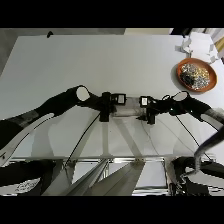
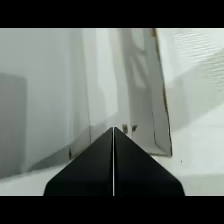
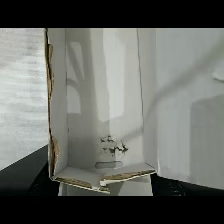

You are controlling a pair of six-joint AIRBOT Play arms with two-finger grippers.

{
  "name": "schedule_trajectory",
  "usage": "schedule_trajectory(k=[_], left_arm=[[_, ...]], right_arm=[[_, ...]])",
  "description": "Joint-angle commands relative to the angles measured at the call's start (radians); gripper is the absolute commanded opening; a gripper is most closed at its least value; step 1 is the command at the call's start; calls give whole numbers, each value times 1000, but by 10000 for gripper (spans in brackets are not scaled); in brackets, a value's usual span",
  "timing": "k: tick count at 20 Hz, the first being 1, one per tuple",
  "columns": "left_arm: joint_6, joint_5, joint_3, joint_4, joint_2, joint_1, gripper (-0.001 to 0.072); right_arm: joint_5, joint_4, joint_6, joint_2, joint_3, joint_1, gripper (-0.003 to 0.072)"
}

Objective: Fold the box and place the chain.

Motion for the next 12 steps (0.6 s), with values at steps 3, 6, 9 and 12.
schedule_trajectory(k=[3, 6, 9, 12], left_arm=[[-636, -105, 0, 209, 164, 115, 0], [-875, -164, -8, 259, 228, 193, 1], [-1045, -179, -63, 250, 222, 245, 1], [-1107, -177, -124, 194, 162, 259, 1]], right_arm=[[1, 0, 1, 0, 0, 0, 457], [1, 0, 1, 0, 0, 0, 457], [1, 0, 1, 0, 0, 0, 457], [1, 0, 1, 0, 0, 0, 457]])
